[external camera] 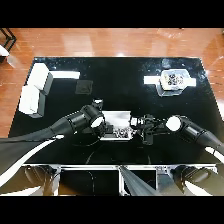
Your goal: Fold the box and place the chain.
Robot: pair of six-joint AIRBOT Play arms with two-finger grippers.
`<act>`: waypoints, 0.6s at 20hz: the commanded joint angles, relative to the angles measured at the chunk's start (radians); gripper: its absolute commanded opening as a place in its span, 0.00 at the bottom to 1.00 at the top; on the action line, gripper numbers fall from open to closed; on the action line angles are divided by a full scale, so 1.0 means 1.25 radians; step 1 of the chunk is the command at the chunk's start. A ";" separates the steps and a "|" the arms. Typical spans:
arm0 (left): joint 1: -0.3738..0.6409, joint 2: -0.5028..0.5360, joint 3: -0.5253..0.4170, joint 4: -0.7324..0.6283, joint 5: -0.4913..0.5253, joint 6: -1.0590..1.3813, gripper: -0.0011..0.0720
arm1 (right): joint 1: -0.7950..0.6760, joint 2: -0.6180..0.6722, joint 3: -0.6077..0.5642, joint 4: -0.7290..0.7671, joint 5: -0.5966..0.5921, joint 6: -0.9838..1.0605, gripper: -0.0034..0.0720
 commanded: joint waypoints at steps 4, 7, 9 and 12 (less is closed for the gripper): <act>0.000 0.000 0.000 0.001 0.000 0.000 0.05 | 0.002 0.021 0.016 -0.002 0.001 0.094 0.07; 0.000 0.000 0.000 0.001 -0.001 0.000 0.05 | 0.001 0.088 0.053 -0.001 0.005 0.182 0.07; 0.000 0.000 0.000 0.001 -0.001 0.000 0.05 | 0.001 0.148 0.092 -0.002 0.014 0.244 0.07; 0.000 0.000 0.000 0.002 0.000 0.000 0.05 | 0.001 0.218 0.182 -0.023 0.068 0.392 0.07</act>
